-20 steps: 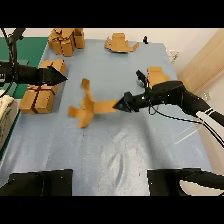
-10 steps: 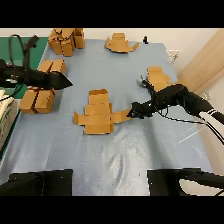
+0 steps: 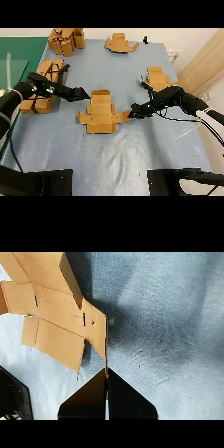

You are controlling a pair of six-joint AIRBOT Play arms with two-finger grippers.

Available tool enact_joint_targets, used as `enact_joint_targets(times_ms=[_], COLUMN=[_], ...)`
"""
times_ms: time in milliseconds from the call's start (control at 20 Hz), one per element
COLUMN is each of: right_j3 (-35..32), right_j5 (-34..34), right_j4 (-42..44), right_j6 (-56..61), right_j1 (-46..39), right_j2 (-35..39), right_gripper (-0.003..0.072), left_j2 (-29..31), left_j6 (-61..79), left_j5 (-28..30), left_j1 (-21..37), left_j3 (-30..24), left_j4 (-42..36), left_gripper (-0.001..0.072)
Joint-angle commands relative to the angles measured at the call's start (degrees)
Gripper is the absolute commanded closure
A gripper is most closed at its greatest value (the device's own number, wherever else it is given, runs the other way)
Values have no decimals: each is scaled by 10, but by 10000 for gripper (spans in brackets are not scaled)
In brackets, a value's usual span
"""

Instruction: Fold the box.

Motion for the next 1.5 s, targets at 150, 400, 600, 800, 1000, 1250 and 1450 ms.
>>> enact_joint_targets(times_ms=[150,400,600,800,1000,1250,1450], right_j3=[0,0,0,0,0,0,0], right_j5=[-8,-13,-13,-12,-13,-13,-13], right_j4=[-1,-1,-1,-1,0,2,2], right_j6=[-15,-18,-18,-18,-18,-18,-18], right_j1=[0,0,0,0,0,0,0], right_j2=[-3,-3,-3,-3,-3,-3,-3], right_gripper=[682,682,682,682,682,682,682], left_j2=[-147,-211,-222,-222,-222,-222,-222], left_j6=[50,47,62,80,90,92,92], left_j5=[-80,-183,-237,-246,-215,-184,-172], left_j1=[-3,-3,-5,-7,-10,-17,-19], left_j3=[96,189,199,199,199,199,199], left_j4=[-108,-129,-95,-35,-56,-61,-69], left_gripper=[14,14,14,276,356,355,403])
